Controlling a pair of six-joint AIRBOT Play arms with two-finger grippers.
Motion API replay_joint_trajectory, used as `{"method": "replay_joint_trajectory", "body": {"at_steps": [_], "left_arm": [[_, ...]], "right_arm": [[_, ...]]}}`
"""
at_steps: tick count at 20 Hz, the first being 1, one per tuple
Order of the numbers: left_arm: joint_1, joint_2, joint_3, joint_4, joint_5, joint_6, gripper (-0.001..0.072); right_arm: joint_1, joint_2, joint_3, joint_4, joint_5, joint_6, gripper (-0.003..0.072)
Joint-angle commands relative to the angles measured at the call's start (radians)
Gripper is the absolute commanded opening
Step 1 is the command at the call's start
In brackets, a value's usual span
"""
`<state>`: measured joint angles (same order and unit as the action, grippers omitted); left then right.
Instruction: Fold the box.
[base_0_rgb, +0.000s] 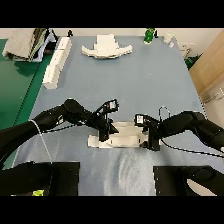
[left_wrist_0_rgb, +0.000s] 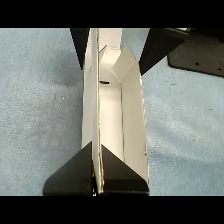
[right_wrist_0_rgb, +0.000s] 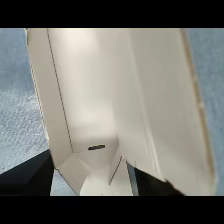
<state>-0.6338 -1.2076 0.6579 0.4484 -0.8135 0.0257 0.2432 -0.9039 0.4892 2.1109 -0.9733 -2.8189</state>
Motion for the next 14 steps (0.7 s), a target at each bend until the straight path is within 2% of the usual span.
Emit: {"method": "replay_joint_trajectory", "body": {"at_steps": [1, 7, 14], "left_arm": [[-0.001, 0.0, 0.0, 0.0, 0.001, 0.0, 0.0014], [0.0, 0.0, 0.0, 0.0, 0.001, 0.0, 0.0014], [0.0, 0.0, 0.0, 0.0, 0.001, 0.0, 0.0014]], "right_arm": [[0.0, -0.007, -0.021, 0.026, 0.001, -0.039, 0.072], [-0.001, -0.042, -0.065, 0.086, 0.069, -0.161, 0.072], [-0.037, -0.044, -0.068, 0.094, 0.068, -0.182, 0.072]]}}
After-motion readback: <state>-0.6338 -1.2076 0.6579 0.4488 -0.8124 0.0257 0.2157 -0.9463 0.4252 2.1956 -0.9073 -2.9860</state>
